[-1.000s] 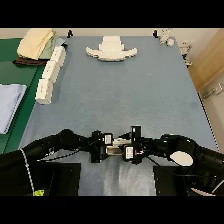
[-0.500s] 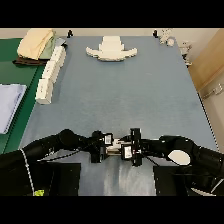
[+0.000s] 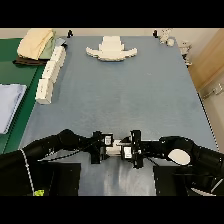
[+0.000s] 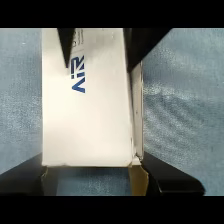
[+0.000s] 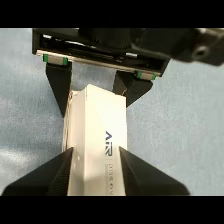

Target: Fold the box.

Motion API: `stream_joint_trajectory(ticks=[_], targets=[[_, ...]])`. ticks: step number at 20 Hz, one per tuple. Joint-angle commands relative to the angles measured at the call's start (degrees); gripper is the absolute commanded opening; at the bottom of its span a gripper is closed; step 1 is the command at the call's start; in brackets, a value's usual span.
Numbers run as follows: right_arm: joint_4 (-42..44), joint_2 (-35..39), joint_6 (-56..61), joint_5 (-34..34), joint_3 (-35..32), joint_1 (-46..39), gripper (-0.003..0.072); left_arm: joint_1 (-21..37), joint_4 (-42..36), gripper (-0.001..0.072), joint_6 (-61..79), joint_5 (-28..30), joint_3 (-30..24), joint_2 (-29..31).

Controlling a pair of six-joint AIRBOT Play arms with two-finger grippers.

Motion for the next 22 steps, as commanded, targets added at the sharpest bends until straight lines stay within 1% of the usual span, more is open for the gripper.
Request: stream_joint_trajectory(ticks=[1,4,5,6,7,8,9,10,12,14,16,17,19,22], targets=[[4.0,1.7,0.1,-0.2,0.2,0.1,0.0494,0.0,-0.1,0.0512,-0.1,0.3,0.0,0.0],[5.9,5.7,0.7,-0.2,0.2,0.0,0.0494,0.0,-0.1,0.0512,-0.1,0.3,0.0,0.0],[5.9,6.7,2.5,-0.2,0.2,0.0,0.0489,0.0,-0.1,0.0512,-0.1,0.3,0.0,0.0],[5.9,7.2,6.1,-0.2,0.2,-0.1,0.04,0.0,-0.1,0.0512,-0.1,0.3,0.0,0.0],[5.9,7.2,11.3,-0.4,-0.1,-0.3,0.0215,0.0,-0.1,0.0512,-0.1,0.3,0.0,0.0],[6.2,7.1,15.9,-1.6,-0.8,-0.3,0.0079,0.0,-0.1,0.0512,-0.1,0.3,0.0,0.0],[8.6,6.9,18.7,-4.6,-2.1,0.0,0.0034,0.0,-0.1,0.0512,-0.1,0.3,0.0,0.0],[13.0,7.0,18.8,-8.4,-3.7,0.9,0.0013,0.0,-0.1,0.0512,-0.1,0.3,0.0,0.0],[20.6,7.0,18.5,-17.4,-8.1,4.1,0.0012,0.0,-0.1,0.0512,-0.1,0.3,0.0,0.0],[24.5,7.0,18.6,-24.3,-12.1,8.7,0.0012,0.0,-0.1,0.0512,-0.1,0.3,0.0,0.0],[26.8,7.0,18.6,-29.4,-14.4,12.5,0.0013,0.0,-0.1,0.0512,-0.1,0.3,0.0,0.0],[27.7,6.9,18.6,-30.9,-15.2,13.5,0.0013,0.0,-0.1,0.0512,-0.1,0.3,0.0,0.0],[28.9,6.1,18.8,-31.1,-16.3,13.9,0.0014,0.0,-0.1,0.0512,-0.1,0.3,0.0,0.0],[28.9,2.7,19.8,-32.0,-16.5,13.9,0.0014,0.0,-0.1,0.0512,-0.1,0.3,0.0,0.0]])
